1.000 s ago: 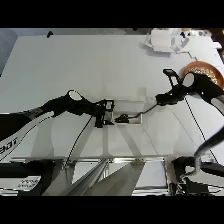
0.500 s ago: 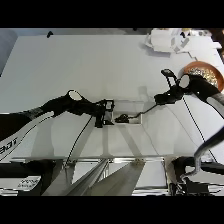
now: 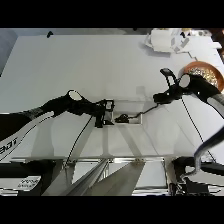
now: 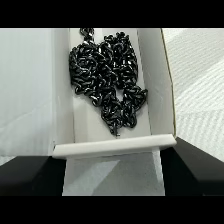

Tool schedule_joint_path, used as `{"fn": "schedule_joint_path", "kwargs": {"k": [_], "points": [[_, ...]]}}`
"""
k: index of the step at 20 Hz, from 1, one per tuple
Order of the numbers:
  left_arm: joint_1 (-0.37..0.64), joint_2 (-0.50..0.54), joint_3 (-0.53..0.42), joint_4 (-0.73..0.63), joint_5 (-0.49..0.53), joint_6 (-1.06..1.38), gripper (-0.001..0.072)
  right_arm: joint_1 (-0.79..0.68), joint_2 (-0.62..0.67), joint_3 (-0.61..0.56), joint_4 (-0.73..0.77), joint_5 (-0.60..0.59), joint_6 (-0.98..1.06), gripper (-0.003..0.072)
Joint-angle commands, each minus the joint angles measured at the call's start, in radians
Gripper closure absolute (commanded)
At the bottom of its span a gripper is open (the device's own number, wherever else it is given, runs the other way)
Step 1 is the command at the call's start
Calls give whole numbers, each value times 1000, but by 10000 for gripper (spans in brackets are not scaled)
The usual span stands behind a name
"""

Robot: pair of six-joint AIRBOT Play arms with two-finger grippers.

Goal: Fold the box and place the chain.

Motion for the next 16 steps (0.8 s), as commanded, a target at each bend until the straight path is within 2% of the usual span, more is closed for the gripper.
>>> {"fn": "schedule_joint_path", "kwargs": {"k": [1,5,8,13,16], "points": [[0,0,0,0,0,0,503,0,91,1,4,42,-14,670],[0,0,0,0,0,0,503,0,258,1,9,185,-14,670],[0,0,0,0,0,0,503,0,396,1,73,310,-18,670],[0,0,0,0,0,0,503,0,553,1,359,468,-114,670],[0,0,0,0,0,0,503,0,593,1,540,509,-163,670]]}}
